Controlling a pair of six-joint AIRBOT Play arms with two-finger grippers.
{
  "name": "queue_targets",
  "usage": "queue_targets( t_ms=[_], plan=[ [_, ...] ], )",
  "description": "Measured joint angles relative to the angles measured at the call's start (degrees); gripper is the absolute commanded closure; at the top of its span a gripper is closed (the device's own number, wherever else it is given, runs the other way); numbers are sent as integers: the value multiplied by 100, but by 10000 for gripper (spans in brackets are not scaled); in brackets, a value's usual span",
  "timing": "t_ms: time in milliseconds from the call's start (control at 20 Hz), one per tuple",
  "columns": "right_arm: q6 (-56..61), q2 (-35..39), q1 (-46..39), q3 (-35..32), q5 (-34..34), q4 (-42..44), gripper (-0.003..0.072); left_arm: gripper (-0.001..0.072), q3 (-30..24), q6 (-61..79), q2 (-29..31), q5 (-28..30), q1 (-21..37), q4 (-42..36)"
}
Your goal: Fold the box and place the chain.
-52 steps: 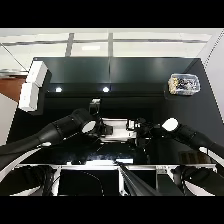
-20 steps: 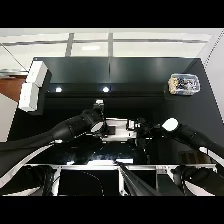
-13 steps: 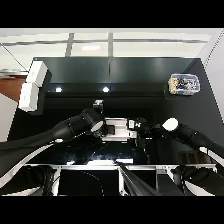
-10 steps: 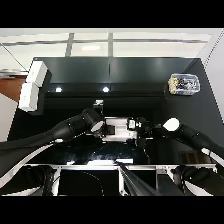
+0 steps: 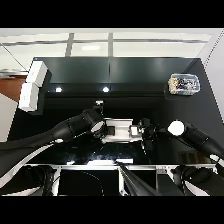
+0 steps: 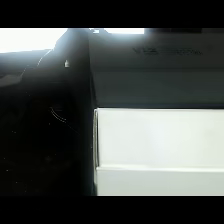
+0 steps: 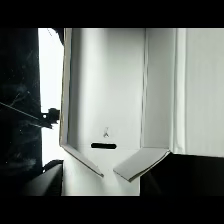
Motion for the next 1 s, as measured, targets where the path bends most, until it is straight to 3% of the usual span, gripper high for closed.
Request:
queue_targets(
  t_ms=[50, 150, 350, 400, 1000],
  plan=[
    [-4, 11, 0, 0, 2, -2, 220, 680, 2, 11, 0, -2, 0, 7],
    [-26, 24, 0, 0, 17, 103, 450, 681, 2, 11, 0, -4, 0, 13],
    [7, 31, 7, 0, 24, 446, 467, 681, 2, 9, 2, -11, -2, 26],
    [44, 28, 15, 0, 24, 525, 563, 681, 2, 9, 0, -11, 0, 26],
    [321, -299, 424, 0, -354, 1445, 558, 681, 0, 11, 2, -24, 0, 44]
  ],
)
